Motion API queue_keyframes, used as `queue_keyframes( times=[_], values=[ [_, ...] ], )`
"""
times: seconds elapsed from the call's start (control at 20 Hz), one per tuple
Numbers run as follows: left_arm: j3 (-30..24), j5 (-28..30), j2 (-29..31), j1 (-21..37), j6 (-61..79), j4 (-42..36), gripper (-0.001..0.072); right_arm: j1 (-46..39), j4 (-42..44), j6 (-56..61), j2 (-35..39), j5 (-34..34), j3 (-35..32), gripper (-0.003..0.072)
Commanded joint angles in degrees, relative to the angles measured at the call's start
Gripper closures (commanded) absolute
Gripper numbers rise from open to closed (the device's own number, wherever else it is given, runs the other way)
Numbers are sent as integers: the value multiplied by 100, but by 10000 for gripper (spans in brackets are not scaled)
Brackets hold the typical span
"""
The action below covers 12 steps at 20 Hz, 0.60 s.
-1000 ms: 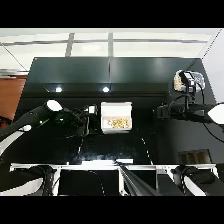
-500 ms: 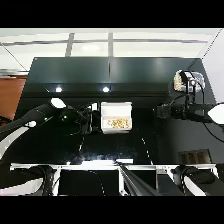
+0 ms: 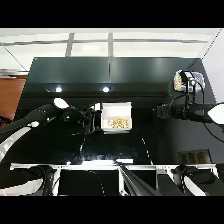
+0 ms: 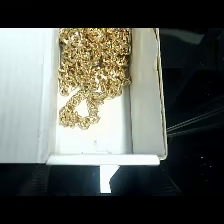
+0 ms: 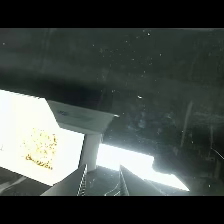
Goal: Fold the box and place the chain.
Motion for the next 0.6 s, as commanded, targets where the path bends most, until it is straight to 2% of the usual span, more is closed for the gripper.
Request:
queue_keyframes(
  times=[0.0, 0.05, 0.15, 0.2, 0.25, 0.3, 0.45, 0.55],
  values=[
    [7, 13, -4, -20, -2, -7, 317, 7, -4, -2, -15, -7, 2, 440],
    [7, 13, -4, -20, 0, -4, 381, 22, 2, -2, -28, -9, 2, 440],
    [7, -11, -4, -11, 44, 24, 408, 197, 197, -17, -63, -173, 2, 438],
    [7, -7, -4, -2, 59, 125, 431, 337, 306, -70, -68, -476, 4, 338],
    [7, -4, -4, -4, 61, 212, 432, 435, 313, -68, -81, -789, 11, 208],
    [7, -4, -4, -13, 63, 219, 432, 474, 304, -70, -153, -1038, 39, 125],
    [7, -11, -4, -13, 72, 216, 432, 479, 306, -146, -841, -1198, 398, 125],
    [7, -15, -4, -13, 90, 221, 432, 621, 306, -599, -1499, -1196, 789, 125]
  ],
)
